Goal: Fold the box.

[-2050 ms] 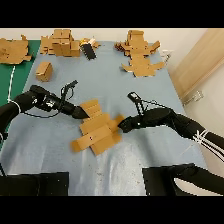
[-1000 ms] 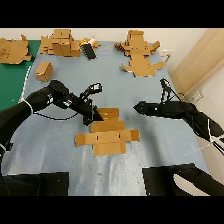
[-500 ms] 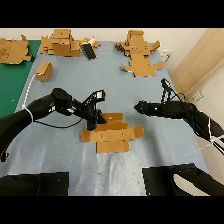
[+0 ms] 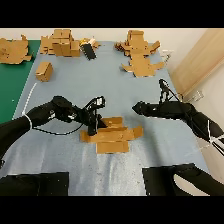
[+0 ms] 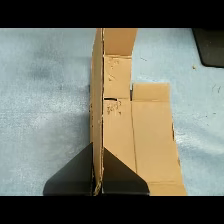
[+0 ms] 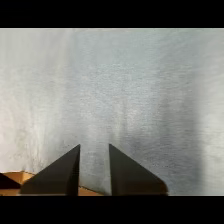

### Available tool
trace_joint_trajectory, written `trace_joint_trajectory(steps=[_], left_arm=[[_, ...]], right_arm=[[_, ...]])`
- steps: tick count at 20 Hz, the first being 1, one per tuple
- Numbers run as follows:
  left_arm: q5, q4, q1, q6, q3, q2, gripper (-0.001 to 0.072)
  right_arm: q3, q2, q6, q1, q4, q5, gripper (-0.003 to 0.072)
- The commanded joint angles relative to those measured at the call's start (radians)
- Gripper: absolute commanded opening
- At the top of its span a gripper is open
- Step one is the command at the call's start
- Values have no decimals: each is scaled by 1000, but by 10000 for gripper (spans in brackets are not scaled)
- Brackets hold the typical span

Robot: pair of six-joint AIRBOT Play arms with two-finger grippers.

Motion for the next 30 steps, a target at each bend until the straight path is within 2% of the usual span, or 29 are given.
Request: trace_joint_trajectory(steps=[1,7,11,17,21,30], left_arm=[[13,10,0,-7,-7,2,10],[12,10,0,-8,-5,2,11],[8,10,0,-32,-5,2,11],[0,10,0,-31,-5,2,11],[-9,10,0,-29,-5,2,11],[-15,10,0,-27,21,2,11]], right_arm=[[0,2,0,22,0,-39,1],[0,42,79,39,-32,-328,1],[0,55,143,39,-99,-446,1],[-47,32,174,39,-175,-438,1],[-117,9,172,39,-193,-311,1],[-122,-3,172,39,-235,-258,1]])
